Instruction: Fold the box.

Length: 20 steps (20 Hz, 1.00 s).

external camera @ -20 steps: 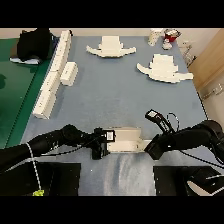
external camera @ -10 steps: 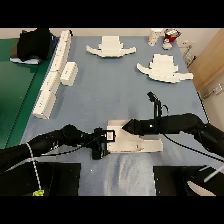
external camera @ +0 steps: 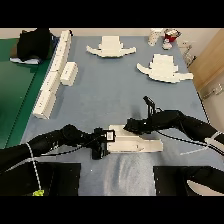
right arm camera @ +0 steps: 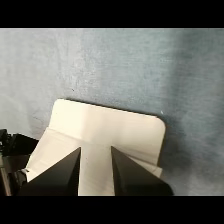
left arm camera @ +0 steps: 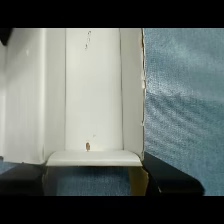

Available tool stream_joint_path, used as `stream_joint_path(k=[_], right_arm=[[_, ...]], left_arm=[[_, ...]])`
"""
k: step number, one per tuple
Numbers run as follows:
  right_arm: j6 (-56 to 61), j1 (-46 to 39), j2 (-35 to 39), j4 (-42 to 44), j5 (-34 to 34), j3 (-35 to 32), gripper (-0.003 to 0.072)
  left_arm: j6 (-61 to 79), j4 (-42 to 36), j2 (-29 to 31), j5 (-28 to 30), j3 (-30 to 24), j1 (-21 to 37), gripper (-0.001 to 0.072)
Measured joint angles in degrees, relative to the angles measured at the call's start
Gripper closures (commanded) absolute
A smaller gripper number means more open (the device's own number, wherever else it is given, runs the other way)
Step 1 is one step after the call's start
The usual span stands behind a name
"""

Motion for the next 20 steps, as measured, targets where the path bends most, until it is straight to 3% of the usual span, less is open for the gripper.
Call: stream_joint_path(k=[7, 13, 14, 16, 17, 19, 20], right_arm=[[-5.0, -0.2, 1.3, -0.7, -2.1, 0.1, 0.0405], [-15.4, -0.2, 13.7, -8.0, -8.8, 0.1, 0.0401], [-18.0, -0.2, 16.2, -9.7, -11.4, 0.1, 0.0379], [-22.1, -0.2, 20.9, -14.3, -17.1, 0.1, 0.0195], [-23.5, -0.2, 22.8, -17.2, -20.2, 0.0, 0.0151], [-26.1, -0.2, 25.6, -22.9, -24.9, -0.7, 0.0147], [-27.9, -0.2, 26.3, -25.2, -26.3, -1.3, 0.0093]], left_arm=[[0.0, 0.0, 0.0, 0.0, 0.0, 0.0, 0.0299], [0.0, 0.0, 0.0, 0.0, 0.0, 0.0, 0.0299], [0.0, 0.0, 0.0, 0.0, 0.0, 0.0, 0.0299], [0.0, 0.0, 0.0, 0.0, 0.0, 0.0, 0.0299], [0.0, 0.0, 0.0, 0.0, 0.0, 0.0, 0.0299], [0.0, 0.0, 0.0, 0.0, 0.0, 0.0, 0.0299], [0.0, 0.0, 0.0, 0.0, 0.0, 0.0, 0.0299]])
